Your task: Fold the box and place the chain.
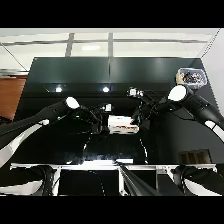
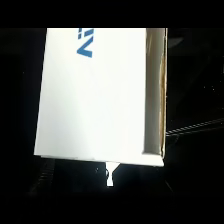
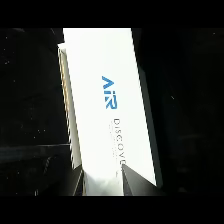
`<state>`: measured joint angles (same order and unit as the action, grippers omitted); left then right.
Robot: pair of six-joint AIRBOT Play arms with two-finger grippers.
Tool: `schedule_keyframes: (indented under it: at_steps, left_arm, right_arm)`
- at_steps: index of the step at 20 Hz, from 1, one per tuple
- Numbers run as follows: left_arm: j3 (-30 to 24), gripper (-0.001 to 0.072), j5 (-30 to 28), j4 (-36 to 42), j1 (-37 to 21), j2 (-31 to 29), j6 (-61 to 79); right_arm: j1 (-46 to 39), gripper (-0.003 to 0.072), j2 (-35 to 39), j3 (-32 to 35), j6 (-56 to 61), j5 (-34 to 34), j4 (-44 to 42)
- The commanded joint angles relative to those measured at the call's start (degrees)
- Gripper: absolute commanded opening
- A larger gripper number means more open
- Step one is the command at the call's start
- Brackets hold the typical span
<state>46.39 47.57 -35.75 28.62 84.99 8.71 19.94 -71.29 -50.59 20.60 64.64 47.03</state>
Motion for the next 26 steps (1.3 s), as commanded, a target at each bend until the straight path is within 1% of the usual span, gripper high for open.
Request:
schedule_keyframes:
  at_steps: [1,21,24,26]
  left_arm:
    - [0.0,0.0485,0.0,0.0,0.0,0.0,0.0]
    - [0.0,0.0485,0.0,0.0,0.0,0.0,0.0]
    - [0.0,0.0486,0.0,0.0,0.0,0.0,0.0]
    - [0.0,0.0485,0.0,0.0,0.0,0.0,0.0]
  right_arm:
    - [0.1,0.0257,0.0,0.0,0.2,0.6,0.6]
    - [0.2,0.0259,0.0,0.7,0.2,2.2,1.4]
    - [0.2,0.0258,-0.1,0.9,0.2,1.8,1.3]
    - [0.2,0.0258,-0.1,2.1,0.2,0.1,1.2]
